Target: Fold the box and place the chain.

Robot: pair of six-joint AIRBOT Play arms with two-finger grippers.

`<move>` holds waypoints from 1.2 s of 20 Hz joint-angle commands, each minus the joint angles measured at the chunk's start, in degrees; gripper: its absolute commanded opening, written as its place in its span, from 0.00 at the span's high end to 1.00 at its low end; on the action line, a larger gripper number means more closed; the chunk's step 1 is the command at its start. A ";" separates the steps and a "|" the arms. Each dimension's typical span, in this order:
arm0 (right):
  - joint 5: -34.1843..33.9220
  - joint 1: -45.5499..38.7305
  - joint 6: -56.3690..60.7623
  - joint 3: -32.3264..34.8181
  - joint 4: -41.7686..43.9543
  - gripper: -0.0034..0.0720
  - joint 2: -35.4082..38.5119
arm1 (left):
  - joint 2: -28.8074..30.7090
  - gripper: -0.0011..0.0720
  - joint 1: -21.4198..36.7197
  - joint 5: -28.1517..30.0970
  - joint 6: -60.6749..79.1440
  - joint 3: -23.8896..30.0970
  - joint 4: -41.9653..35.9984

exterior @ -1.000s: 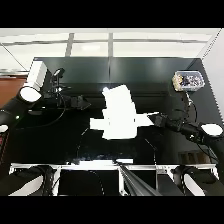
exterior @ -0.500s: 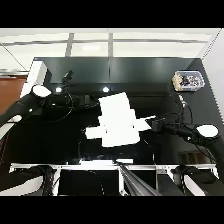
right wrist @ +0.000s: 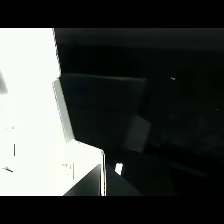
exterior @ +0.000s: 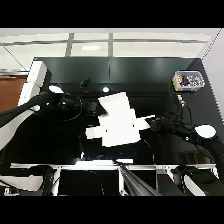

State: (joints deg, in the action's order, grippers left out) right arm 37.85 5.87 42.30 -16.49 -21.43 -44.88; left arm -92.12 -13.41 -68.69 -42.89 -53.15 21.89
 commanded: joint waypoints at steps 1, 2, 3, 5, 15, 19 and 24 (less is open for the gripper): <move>-0.79 0.09 0.04 0.02 -0.07 0.93 0.02 | -4.85 0.02 -1.53 -10.88 9.75 -3.63 -3.65; -0.74 0.09 0.04 0.02 -0.09 0.93 0.02 | -5.64 0.02 -2.19 -10.88 9.73 -5.07 -1.16; -0.63 0.09 0.04 0.02 -0.07 0.93 0.02 | -6.40 0.02 -2.93 -11.04 9.70 -6.67 1.77; -0.57 0.09 0.09 0.02 -0.04 0.93 0.02 | -7.78 0.07 -4.48 -12.07 9.70 -9.62 5.99; 0.09 0.09 0.04 0.02 -0.15 0.93 0.02 | -9.18 0.81 -6.19 -13.05 9.49 -13.68 11.06; 2.93 -0.11 0.02 -1.36 -3.48 0.12 0.04 | -8.92 0.95 -6.08 -14.38 7.10 -14.16 12.28; 16.39 -2.01 0.09 -14.45 -27.23 0.12 0.04 | -1.07 0.96 -8.00 -10.58 8.15 -9.79 13.16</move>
State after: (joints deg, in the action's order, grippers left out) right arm 47.83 4.56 42.39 -24.99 -36.16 -44.88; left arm -97.47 -20.29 -82.59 -36.16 -65.71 34.96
